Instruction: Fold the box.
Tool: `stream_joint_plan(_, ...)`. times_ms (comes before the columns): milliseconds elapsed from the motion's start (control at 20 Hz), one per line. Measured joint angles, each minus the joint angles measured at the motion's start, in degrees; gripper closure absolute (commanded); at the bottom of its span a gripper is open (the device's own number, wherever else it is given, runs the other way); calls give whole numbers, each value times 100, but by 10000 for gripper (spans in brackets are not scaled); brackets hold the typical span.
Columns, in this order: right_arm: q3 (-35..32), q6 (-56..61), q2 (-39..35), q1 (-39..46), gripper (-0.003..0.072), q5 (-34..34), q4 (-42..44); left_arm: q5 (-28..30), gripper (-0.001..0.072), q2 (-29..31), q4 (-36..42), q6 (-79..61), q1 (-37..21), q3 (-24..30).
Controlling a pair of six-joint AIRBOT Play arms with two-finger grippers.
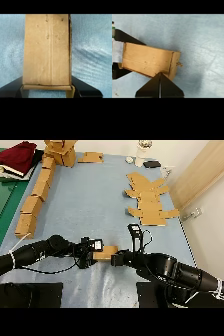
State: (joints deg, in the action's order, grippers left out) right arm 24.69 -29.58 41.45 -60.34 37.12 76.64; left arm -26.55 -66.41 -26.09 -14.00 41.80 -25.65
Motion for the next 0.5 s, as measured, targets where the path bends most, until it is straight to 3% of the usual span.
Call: stream_joint_plan(500,42,-26,120,-74,683,-310,173,0,222,0,-2,-2,0,0)
